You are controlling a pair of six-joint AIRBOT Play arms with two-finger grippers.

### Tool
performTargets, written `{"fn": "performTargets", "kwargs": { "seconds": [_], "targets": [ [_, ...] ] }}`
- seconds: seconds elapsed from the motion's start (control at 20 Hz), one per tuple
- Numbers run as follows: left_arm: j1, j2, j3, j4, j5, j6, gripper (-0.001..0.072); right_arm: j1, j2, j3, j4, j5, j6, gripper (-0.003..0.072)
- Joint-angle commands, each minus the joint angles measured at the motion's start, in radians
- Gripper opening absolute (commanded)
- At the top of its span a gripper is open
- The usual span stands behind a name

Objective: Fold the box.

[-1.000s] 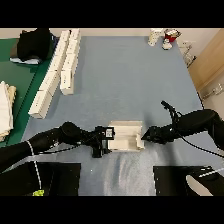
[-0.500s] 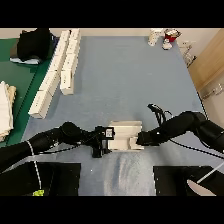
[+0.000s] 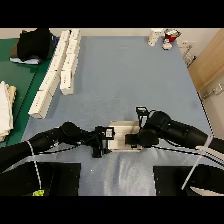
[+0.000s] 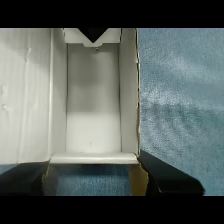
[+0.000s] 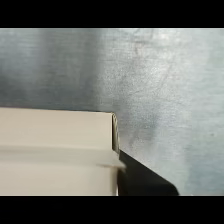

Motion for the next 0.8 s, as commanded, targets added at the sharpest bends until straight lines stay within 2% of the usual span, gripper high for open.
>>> {"fn": "performTargets", "kwargs": {
  "seconds": [0.0, 0.05, 0.15, 0.5, 0.55, 0.65, 0.7, 0.75],
  "targets": [
    [0.000, 0.001, 0.001, 0.000, 0.000, 0.000, 0.0475, 0.052, -0.080, 0.034, -0.073, -0.013, 0.146, 0.0294],
    [0.000, 0.001, 0.001, 0.000, 0.000, 0.000, 0.0475, 0.052, -0.087, 0.034, -0.075, -0.015, 0.149, 0.0184],
    [0.000, 0.001, 0.001, 0.000, 0.000, 0.000, 0.0475, 0.052, -0.090, 0.034, -0.077, -0.021, 0.149, 0.0020],
    [0.000, 0.001, 0.001, 0.000, 0.000, 0.000, 0.0475, 0.052, -0.088, 0.034, -0.074, -0.021, 0.148, 0.0001],
    [0.000, 0.001, 0.001, 0.000, 0.000, 0.000, 0.0475, 0.052, -0.083, 0.037, -0.070, -0.033, 0.149, 0.0019],
    [0.000, 0.001, 0.001, 0.000, 0.000, 0.000, 0.0475, 0.052, -0.064, 0.061, -0.067, -0.114, 0.149, 0.0410],
    [0.000, 0.001, 0.001, 0.000, 0.000, 0.000, 0.0475, 0.052, -0.052, 0.081, -0.068, -0.168, 0.148, 0.0507],
    [0.000, 0.001, 0.001, 0.000, 0.000, 0.000, 0.0475, 0.052, -0.039, 0.101, -0.068, -0.211, 0.145, 0.0533]
  ]
}}
